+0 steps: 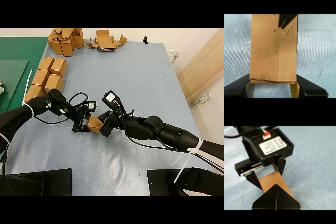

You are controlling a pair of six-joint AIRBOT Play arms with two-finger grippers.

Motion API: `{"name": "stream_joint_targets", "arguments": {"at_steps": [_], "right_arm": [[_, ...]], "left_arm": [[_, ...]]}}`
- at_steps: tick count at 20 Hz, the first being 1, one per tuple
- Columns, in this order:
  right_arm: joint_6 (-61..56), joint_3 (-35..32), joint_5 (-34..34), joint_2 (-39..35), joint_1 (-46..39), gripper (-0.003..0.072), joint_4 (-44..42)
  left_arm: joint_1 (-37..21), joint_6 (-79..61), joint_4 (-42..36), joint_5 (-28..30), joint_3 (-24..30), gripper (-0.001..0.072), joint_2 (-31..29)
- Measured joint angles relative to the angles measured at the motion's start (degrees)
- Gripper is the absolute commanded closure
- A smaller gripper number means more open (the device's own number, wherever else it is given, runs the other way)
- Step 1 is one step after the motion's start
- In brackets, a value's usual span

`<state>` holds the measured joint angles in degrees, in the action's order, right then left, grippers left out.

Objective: Fold the box.

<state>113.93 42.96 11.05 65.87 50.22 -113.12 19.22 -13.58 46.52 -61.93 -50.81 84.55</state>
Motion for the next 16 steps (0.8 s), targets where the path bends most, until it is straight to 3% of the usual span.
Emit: {"name": "stream_joint_targets", "arguments": {"at_steps": [16], "right_arm": [[-0.11, 0.42, 4.39, 5.38, 0.26, 0.0683, -2.25]], "left_arm": [[0.02, 0.11, 0.00, 0.04, 0.00, 0.0688, 0.00]]}}
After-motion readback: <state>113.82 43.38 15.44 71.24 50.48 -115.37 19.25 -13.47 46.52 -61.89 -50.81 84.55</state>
